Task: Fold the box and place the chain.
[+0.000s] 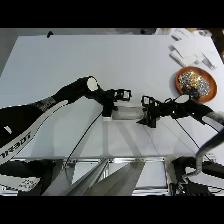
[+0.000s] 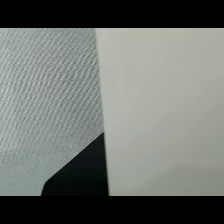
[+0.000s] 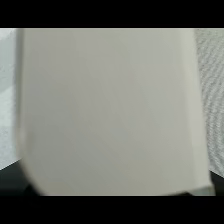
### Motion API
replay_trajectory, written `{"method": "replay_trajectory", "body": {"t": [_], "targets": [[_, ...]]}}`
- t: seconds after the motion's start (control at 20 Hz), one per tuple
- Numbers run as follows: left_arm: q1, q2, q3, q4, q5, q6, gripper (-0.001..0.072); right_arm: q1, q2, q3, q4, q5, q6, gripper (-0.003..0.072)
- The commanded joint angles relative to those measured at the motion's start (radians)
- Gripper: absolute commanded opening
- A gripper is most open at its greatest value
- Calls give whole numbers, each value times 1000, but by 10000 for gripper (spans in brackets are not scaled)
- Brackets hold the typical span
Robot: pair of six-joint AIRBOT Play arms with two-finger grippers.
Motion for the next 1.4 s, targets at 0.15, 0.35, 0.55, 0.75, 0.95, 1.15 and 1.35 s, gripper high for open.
{"method": "replay_trajectory", "body": {"t": [0.15, 0.35, 0.55, 0.75, 0.95, 1.15, 1.35], "targets": [[0, 0, 0, 0, 0, 0, 11, 0, 1, 0, -2, 5, 3, 278], [0, 1, 0, 0, -11, 0, 11, 0, 1, 0, -2, 5, 3, 278], [2, 24, 0, 13, -14, -2, 532, 0, 1, 0, -2, 5, 3, 278], [16, 101, 0, 125, -51, -91, 569, 0, 1, 0, -2, 6, 3, 278], [28, 217, 0, 323, -174, -268, 552, 0, 1, 0, -2, 8, 3, 278], [24, 348, 0, 364, -263, -393, 247, 0, 1, 0, -2, 8, 3, 278], [-4, 405, 0, 151, -291, -409, 4, 0, 1, 0, -2, 8, 3, 278]]}}
